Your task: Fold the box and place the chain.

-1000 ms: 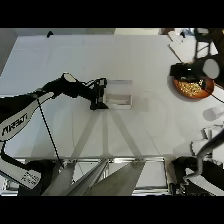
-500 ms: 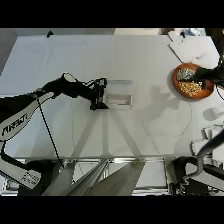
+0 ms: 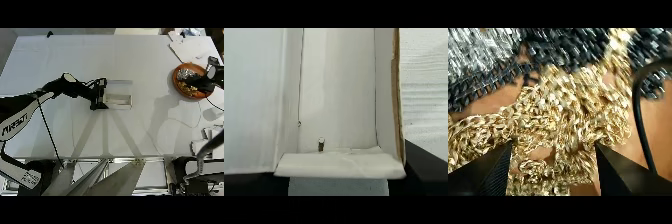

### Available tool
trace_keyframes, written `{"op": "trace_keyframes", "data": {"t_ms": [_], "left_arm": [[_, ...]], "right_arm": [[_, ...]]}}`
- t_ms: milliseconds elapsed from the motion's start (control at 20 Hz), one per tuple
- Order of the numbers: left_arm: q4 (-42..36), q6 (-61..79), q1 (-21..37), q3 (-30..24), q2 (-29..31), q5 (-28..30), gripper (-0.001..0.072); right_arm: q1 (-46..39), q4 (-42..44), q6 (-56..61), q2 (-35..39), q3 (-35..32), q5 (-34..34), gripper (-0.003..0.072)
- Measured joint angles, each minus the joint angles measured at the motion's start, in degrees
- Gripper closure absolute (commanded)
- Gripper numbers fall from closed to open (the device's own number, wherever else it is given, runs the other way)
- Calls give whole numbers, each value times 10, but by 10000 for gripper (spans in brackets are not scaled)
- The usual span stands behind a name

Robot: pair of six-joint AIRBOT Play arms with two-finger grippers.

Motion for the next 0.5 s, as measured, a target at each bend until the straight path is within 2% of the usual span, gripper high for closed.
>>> {"op": "trace_keyframes", "data": {"t_ms": [50, 150, 200, 500], "left_arm": [[0, 0, 0, 0, 0, 0, 388], [0, 0, 0, 0, 0, 0, 388], [0, 0, 0, 0, 0, 0, 388], [0, 0, 0, 0, 0, 0, 388]], "right_arm": [[-1, -2, 1, -5, 0, -5, 311], [-2, -5, 5, -13, 0, -7, 602], [-2, -4, 8, -14, 1, -8, 665], [13, 9, -19, 30, -1, 7, 679]]}}
